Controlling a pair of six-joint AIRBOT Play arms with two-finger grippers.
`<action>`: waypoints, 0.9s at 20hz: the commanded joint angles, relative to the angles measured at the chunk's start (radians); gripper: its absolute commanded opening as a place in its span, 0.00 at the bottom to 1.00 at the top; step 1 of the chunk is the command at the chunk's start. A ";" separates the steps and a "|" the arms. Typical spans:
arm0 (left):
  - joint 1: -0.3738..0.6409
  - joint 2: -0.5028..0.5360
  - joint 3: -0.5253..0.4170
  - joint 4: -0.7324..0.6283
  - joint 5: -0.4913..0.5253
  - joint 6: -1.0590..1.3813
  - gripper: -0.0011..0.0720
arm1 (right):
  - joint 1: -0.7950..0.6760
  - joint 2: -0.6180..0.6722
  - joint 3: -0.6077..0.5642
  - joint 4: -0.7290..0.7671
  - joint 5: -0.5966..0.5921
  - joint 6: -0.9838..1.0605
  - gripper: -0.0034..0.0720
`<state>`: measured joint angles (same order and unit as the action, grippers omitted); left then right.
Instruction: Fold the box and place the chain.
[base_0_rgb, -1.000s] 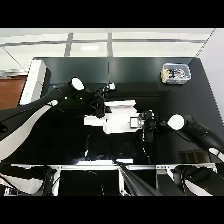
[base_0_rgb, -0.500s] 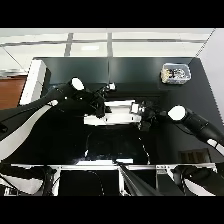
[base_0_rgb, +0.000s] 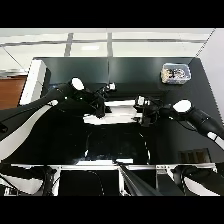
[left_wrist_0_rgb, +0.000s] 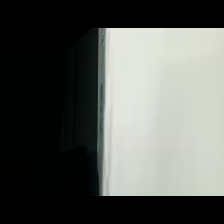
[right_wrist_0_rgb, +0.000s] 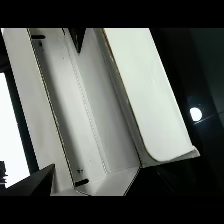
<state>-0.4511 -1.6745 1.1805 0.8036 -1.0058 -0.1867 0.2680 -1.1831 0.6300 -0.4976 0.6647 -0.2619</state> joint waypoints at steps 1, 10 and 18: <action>0.001 0.000 0.002 0.000 -0.002 0.000 0.05 | -0.014 -0.028 0.002 0.060 0.024 -0.054 0.98; -0.004 0.022 0.000 0.031 -0.063 0.044 0.04 | -0.047 -0.032 0.000 0.103 0.151 -0.057 0.98; -0.055 0.034 -0.051 0.022 0.049 0.019 0.04 | -0.047 -0.049 0.000 0.060 0.160 -0.057 0.98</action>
<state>-0.4908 -1.6474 1.1427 0.8227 -1.0122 -0.1596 0.2207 -1.2232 0.6308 -0.4129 0.8120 -0.3180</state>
